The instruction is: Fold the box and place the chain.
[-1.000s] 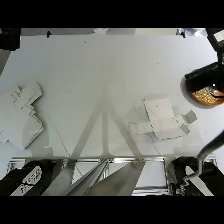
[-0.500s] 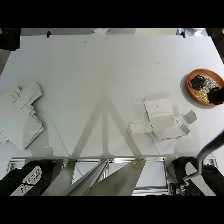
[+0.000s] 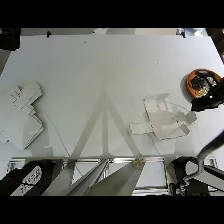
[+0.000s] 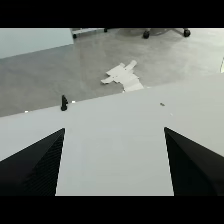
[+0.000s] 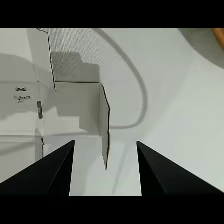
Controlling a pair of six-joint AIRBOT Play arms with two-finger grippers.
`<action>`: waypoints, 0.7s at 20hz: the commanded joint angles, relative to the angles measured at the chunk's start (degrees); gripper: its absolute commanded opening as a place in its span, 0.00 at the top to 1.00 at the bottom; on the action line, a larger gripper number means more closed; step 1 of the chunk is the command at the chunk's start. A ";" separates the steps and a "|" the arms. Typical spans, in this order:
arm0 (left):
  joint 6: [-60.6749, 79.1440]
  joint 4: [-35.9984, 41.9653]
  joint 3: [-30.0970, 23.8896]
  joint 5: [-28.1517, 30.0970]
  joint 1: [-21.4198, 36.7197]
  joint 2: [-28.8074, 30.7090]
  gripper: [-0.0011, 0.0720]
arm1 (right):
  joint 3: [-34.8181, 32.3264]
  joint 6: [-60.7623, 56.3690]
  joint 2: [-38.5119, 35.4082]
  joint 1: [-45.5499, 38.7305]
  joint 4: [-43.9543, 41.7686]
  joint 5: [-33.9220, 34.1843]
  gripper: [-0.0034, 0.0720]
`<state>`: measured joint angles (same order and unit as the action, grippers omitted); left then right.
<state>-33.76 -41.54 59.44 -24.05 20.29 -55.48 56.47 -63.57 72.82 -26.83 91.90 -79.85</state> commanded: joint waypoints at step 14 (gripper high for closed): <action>0.02 -0.02 0.00 0.02 0.02 0.02 0.03 | 0.02 4.22 12.68 -0.13 2.58 -5.75 0.94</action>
<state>-33.76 -41.54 59.44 -24.05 20.29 -55.48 56.49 -61.52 85.12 -26.96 95.35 -82.87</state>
